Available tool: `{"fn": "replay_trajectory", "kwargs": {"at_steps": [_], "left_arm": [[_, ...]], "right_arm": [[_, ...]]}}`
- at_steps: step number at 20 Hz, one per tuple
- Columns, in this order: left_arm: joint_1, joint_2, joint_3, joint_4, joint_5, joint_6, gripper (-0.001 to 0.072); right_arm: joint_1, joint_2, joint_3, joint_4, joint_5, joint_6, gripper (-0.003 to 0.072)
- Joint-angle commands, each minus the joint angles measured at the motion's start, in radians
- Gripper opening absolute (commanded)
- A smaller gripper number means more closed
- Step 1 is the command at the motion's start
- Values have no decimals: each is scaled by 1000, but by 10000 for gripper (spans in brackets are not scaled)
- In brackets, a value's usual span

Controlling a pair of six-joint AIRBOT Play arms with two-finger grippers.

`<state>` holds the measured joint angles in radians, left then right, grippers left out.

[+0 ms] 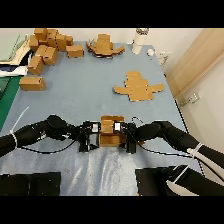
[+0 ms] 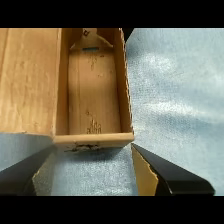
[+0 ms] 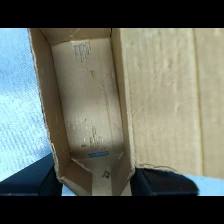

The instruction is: Fold the box.

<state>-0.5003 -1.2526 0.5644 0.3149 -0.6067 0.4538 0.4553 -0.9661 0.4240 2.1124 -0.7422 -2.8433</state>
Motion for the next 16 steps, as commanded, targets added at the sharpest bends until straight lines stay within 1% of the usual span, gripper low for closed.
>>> {"fn": "replay_trajectory", "kwargs": {"at_steps": [1, 9, 14, 16], "left_arm": [[-18, -4, 0, -8, 53, 2, 712], [-80, -19, 3, -27, 69, 1, 712], [-80, -21, 5, -31, 82, -14, 711], [-80, -33, 21, -20, 89, -55, 711]], "right_arm": [[0, 0, 0, 0, 0, 0, 499], [0, 0, 0, 0, 0, 0, 498], [0, 0, 0, 0, 0, 0, 499], [0, 0, 0, 0, 0, 0, 499]]}}
